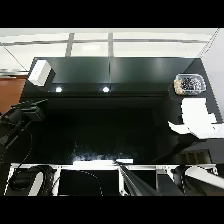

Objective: Fold the box and place the chain.

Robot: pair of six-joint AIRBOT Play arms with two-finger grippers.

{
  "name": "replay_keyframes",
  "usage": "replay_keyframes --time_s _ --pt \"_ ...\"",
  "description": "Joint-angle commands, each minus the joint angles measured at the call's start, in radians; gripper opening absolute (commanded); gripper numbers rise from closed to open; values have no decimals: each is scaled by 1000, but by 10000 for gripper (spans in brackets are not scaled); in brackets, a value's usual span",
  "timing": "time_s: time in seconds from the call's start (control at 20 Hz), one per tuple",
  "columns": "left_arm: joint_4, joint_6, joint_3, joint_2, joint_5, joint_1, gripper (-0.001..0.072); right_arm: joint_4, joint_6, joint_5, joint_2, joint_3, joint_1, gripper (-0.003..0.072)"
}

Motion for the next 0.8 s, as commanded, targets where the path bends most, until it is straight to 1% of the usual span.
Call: replay_keyframes --time_s 0.0,0.05,0.1,0.15,0.25,0.35,0.45,0.6,0.75 --pt "0 1 1 -25 -39 0 713 -79 -7 334 -236 180 -166 708" --pt "0 1 1 -29 -39 0 713 -48 -83 340 -257 182 -179 708" --pt "-1 1 1 -34 -39 0 713 -3 -202 361 -277 185 -183 707" --pt "-1 1 1 -39 -42 0 713 27 -287 402 -299 196 -181 707" --pt "-1 1 1 -46 -46 0 713 37 -358 472 -348 227 -175 707" --pt "-1 0 1 -49 -47 0 712 84 -425 500 -378 232 -169 705" --pt "-1 0 1 -49 -47 0 712 83 -445 497 -386 232 -152 489" --pt "-1 0 1 -49 -49 0 712 80 -454 463 -386 244 -124 483" --pt "0 1 1 -49 -94 0 712 81 -455 466 -388 257 -105 482"
